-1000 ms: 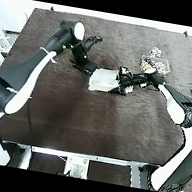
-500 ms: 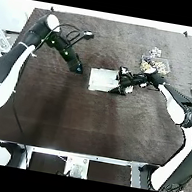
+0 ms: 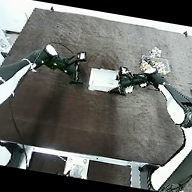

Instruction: Fold the box and place the chain.

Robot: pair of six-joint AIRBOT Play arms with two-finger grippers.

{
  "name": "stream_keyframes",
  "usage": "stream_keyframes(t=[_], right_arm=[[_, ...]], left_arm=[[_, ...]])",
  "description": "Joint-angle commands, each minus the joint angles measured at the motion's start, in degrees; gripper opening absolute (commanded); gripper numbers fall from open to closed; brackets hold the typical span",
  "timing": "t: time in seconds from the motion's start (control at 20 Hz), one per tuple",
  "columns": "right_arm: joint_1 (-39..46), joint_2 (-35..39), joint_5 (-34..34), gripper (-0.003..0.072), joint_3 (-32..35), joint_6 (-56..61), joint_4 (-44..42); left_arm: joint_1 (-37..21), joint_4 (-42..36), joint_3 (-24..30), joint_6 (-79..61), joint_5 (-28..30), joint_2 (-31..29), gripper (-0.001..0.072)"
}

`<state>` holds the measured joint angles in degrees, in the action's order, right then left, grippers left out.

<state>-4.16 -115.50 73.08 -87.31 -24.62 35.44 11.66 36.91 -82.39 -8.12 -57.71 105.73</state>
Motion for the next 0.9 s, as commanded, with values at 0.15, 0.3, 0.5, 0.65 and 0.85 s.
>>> stream_keyframes(t=[0.15, 0.3, 0.5, 0.65, 0.85], right_arm=[[0.0, 0.0, 0.0, 0.0580, 0.0, 0.0, 0.0], [0.0, 0.0, 0.0, 0.0580, 0.0, 0.0, 0.0], [0.0, 0.0, 0.0, 0.0580, 0.0, 0.0, 0.0], [0.0, 0.0, 0.0, 0.0580, 0.0, 0.0, 0.0], [0.0, 0.0, 0.0, 0.0580, 0.0, 0.0, 0.0]], left_arm=[[-0.1, -10.6, 2.3, -14.9, 2.4, 3.4, 0.0720], [0.0, -12.3, 2.3, -15.1, 1.3, 3.4, 0.0720], [0.0, -15.6, 2.3, -15.1, -1.5, 3.4, 0.0720], [0.0, -16.4, 2.3, -13.3, -4.1, 3.4, 0.0720], [0.0, -13.2, 2.4, -12.6, -3.7, 3.4, 0.0720]])
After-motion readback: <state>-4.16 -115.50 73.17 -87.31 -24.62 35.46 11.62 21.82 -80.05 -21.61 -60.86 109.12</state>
